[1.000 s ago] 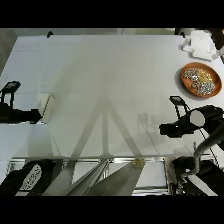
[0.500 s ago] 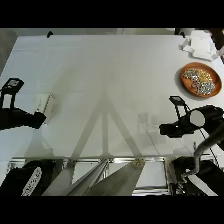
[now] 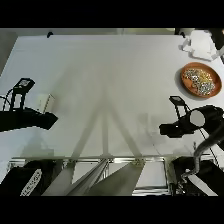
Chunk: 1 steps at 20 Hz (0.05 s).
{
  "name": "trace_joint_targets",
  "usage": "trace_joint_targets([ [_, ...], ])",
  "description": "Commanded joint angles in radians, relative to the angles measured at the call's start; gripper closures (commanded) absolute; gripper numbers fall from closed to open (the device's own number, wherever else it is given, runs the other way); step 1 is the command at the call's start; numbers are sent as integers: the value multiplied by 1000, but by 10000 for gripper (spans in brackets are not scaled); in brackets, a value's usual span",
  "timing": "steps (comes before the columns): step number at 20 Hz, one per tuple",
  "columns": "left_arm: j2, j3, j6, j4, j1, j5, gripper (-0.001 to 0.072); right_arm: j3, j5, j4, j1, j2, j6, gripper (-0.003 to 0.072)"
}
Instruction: Fold the box and place the chain.
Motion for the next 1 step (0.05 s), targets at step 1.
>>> trace_joint_targets([
  [1, -2, 0, -8, -13, -4, -46, 24, 1, 0, 0, 0, 0, 0, 672],
])
